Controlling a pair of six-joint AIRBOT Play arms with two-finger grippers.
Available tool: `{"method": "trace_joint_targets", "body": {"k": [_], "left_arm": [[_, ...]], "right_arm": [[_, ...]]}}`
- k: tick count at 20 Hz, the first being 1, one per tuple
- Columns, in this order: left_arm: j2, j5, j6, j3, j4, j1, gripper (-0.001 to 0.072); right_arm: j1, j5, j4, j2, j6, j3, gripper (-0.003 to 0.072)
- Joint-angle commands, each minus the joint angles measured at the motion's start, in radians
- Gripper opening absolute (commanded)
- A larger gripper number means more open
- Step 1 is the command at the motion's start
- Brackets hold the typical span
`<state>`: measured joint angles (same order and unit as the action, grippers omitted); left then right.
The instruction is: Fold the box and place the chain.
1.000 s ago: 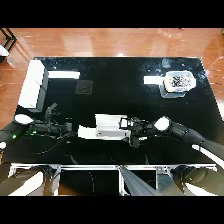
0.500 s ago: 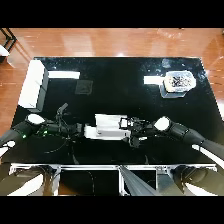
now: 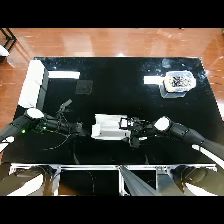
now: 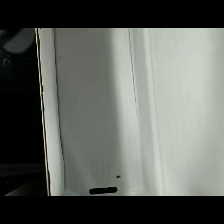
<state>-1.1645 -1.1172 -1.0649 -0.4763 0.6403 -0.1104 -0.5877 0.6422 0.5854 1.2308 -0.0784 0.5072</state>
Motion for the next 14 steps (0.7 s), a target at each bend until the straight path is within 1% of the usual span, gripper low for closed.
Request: {"method": "trace_joint_targets", "body": {"k": [1, 5, 7, 8, 9, 11, 12, 14], "left_arm": [[0.001, -0.052, 0.006, -0.023, -0.061, -0.002, 0.064], [0.001, -0.063, 0.022, -0.023, -0.13, -0.006, 0.0639], [0.001, -0.056, 0.005, -0.023, -0.154, -0.029, 0.0633], [0.007, -0.038, -0.019, -0.026, -0.159, -0.053, 0.063], [0.02, -0.001, -0.056, -0.032, -0.134, -0.081, 0.063], [0.056, 0.079, -0.181, -0.053, -0.019, -0.135, 0.0629], [0.071, 0.102, -0.227, -0.066, 0.023, -0.158, 0.0629], [0.092, 0.121, -0.257, -0.081, 0.03, -0.197, 0.0629]], "right_arm": [[0.0, 0.0, 0.0, 0.0, 0.0, 0.0, 0.0346], [0.0, 0.0, 0.0, 0.0, 0.0, 0.0, 0.0347], [0.0, 0.0, 0.0, 0.0, 0.0, 0.0, 0.0346], [0.0, 0.0, 0.0, 0.0, 0.0, 0.0, 0.0346], [0.0, 0.0, 0.0, 0.0, 0.0, 0.0, 0.0347], [0.0, 0.0, 0.0, 0.0, 0.0, 0.0, 0.0347], [0.0, 0.0, 0.0, 0.0, 0.0, 0.0, 0.0346], [0.0, 0.0, 0.0, 0.0, 0.0, 0.0, 0.0347]]}}
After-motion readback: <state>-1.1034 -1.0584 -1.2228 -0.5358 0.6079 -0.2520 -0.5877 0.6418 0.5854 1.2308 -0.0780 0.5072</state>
